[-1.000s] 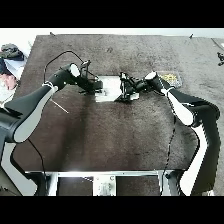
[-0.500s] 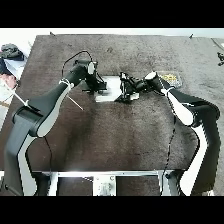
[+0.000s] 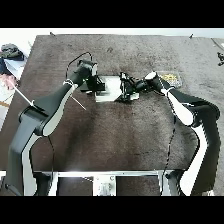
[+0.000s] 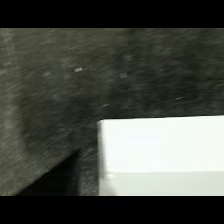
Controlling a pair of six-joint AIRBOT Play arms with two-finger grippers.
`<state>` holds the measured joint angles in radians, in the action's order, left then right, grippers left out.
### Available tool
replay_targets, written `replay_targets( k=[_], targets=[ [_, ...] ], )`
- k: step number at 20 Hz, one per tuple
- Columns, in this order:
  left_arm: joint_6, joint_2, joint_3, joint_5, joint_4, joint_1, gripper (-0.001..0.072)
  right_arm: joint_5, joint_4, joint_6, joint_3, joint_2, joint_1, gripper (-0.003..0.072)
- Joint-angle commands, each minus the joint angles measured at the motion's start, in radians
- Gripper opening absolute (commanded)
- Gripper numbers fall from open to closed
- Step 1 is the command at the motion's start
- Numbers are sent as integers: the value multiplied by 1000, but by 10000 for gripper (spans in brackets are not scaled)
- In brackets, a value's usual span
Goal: Fold the box and place the chain.
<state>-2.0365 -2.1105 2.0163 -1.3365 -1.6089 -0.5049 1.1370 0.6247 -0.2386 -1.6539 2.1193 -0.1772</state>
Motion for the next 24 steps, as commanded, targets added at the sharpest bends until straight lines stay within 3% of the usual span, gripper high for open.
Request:
replay_targets(
  k=[1,3,5,9,10,11,12,18,20,24],
  targets=[
    [-9,-10,2,5,-40,-10,165,0,0,0,0,0,0,441],
    [-10,-16,2,4,-46,-10,163,0,0,0,0,0,0,441],
    [-8,-18,2,2,-46,-10,12,0,0,0,0,0,0,441],
    [-8,-17,2,18,-45,-10,13,0,0,0,0,0,0,441],
    [-4,-17,2,21,-44,-10,95,0,0,0,0,0,0,441],
    [5,-15,2,23,-26,-10,330,0,0,0,0,0,0,441],
    [23,-11,3,33,-11,-10,436,0,0,0,0,0,0,441],
    [166,23,5,35,71,-10,441,0,0,0,0,0,0,441],
    [239,48,5,11,72,-10,693,0,0,0,0,0,0,441],
    [273,124,7,-19,69,8,696,0,0,0,0,0,0,441]
  ],
)
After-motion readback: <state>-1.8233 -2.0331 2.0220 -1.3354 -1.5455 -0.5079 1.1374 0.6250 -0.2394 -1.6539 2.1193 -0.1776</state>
